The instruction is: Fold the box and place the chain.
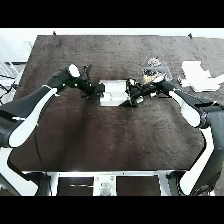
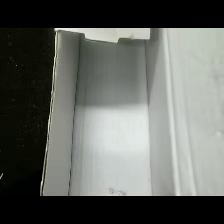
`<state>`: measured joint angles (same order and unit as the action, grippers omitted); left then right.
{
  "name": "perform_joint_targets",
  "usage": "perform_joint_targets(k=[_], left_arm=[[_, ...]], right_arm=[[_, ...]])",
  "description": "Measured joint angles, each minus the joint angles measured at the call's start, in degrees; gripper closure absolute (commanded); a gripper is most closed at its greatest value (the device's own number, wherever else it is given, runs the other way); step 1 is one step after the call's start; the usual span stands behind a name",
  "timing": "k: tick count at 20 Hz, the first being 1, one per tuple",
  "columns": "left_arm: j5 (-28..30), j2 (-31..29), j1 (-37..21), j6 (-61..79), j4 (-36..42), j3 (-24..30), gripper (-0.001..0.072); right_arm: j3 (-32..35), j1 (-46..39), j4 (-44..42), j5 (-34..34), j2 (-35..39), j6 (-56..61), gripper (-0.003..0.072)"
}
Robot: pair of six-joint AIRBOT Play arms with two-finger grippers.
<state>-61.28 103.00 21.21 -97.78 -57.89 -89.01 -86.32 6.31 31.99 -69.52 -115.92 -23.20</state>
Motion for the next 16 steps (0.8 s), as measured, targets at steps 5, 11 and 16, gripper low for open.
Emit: perform_joint_targets(k=[5,11,16], left_arm=[[-1.2,0.17,0.52,-2.69,-2.45,-2.27,0.0397],[-1.44,0.26,2.49,-6.88,-6.56,-3.1,0.0397],[-0.42,0.26,4.09,-10.25,-10.21,-3.21,0.0397]], right_arm=[[0.0,0.0,0.0,0.0,0.0,0.0,0.0108],[0.0,0.0,0.0,0.0,0.0,0.0,0.0109],[0.0,0.0,0.0,-0.02,0.0,0.02,0.0108]])
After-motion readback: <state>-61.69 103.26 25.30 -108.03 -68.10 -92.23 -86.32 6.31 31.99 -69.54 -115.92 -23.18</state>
